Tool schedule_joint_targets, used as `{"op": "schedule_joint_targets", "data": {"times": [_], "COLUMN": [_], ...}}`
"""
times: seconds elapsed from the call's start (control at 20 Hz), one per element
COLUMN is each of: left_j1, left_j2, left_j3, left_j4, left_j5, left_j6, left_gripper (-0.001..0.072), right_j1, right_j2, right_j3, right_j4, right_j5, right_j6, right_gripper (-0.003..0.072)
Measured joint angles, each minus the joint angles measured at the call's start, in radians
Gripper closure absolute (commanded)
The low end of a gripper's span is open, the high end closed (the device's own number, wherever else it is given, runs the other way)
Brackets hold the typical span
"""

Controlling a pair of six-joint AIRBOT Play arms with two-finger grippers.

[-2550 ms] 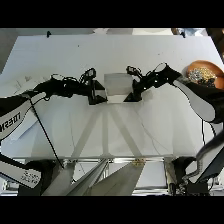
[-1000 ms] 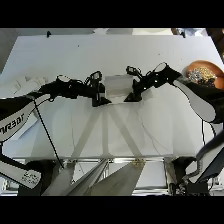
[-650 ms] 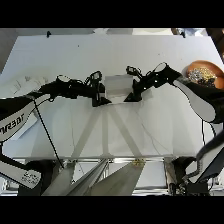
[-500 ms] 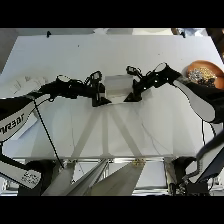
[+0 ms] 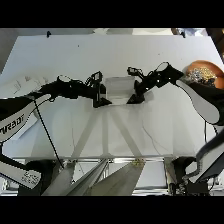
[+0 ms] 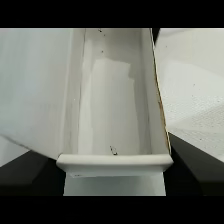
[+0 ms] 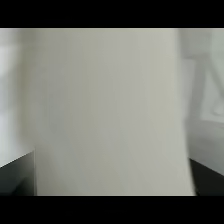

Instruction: Fold the box and place the chain.

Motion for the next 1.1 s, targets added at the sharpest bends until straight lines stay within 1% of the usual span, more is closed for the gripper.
{"op": "schedule_joint_targets", "data": {"times": [0.2,0.35,0.5,0.7,0.75,0.8,0.85,0.9,1.1], "left_j1": [0.003,0.005,0.006,0.006,0.006,0.006,0.006,0.006,0.006], "left_j2": [0.01,0.021,0.027,0.029,0.029,0.03,0.03,0.03,0.031], "left_j3": [0.0,0.0,0.0,0.0,0.0,0.0,0.0,0.0,0.0], "left_j4": [0.026,0.087,0.143,0.175,0.179,0.182,0.185,0.187,0.192], "left_j5": [0.01,0.01,0.031,0.048,0.05,0.051,0.053,0.054,0.057], "left_j6": [-0.001,0.001,0.0,-0.001,-0.001,-0.001,-0.002,-0.002,-0.003], "left_gripper": [0.0324,0.0324,0.0324,0.0323,0.0323,0.0323,0.0323,0.032,0.0317], "right_j1": [-0.06,-0.111,-0.155,-0.177,-0.177,-0.177,-0.175,-0.17,-0.137], "right_j2": [0.071,0.116,0.145,0.158,0.159,0.16,0.16,0.161,0.162], "right_j3": [0.002,0.002,0.002,0.002,0.002,0.002,0.002,0.002,0.002], "right_j4": [-0.021,-0.027,-0.031,-0.034,-0.034,-0.034,-0.035,-0.035,-0.014], "right_j5": [0.011,0.005,0.037,0.097,0.114,0.126,0.14,0.158,0.242], "right_j6": [0.0,0.016,0.038,0.076,0.082,0.086,0.093,0.095,0.1], "right_gripper": [-0.001,-0.001,-0.0009,-0.0005,0.0043,0.0164,0.0428,0.0662,0.0668]}}
